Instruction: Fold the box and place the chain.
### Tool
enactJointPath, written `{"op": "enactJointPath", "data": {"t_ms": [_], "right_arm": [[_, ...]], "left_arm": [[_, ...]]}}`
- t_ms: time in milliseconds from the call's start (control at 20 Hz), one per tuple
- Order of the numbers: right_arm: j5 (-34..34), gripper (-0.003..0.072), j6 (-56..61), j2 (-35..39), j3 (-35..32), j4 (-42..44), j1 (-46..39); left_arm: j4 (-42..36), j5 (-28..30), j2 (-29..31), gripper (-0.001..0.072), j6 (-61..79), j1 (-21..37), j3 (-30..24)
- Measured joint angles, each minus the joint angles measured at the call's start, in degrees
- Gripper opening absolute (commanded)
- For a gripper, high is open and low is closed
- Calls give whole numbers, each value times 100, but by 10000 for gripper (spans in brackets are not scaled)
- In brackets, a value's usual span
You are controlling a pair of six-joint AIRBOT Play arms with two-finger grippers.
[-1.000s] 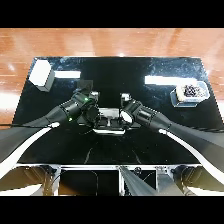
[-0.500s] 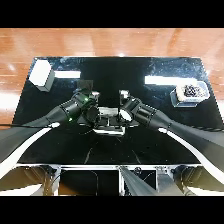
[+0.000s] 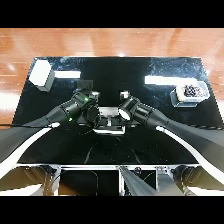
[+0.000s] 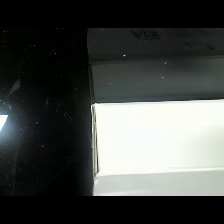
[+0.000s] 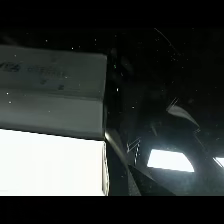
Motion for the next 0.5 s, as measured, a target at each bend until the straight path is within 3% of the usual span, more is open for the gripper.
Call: {"op": "enactJointPath", "data": {"t_ms": [250,300,350,400,500], "right_arm": [[-52,374,0,-70,0,-13,0],[-61,308,0,-92,0,-11,0],[-70,135,-2,-105,0,2,0],[-96,53,-22,-116,0,42,0],[-157,33,-105,-129,7,133,-4]], "left_arm": [[0,-2,0,20,-7,0,0],[0,-2,0,20,-4,0,0],[-2,-2,0,20,-2,0,0],[-2,-2,0,20,0,0,2],[-2,-2,0,20,-13,4,0]]}}
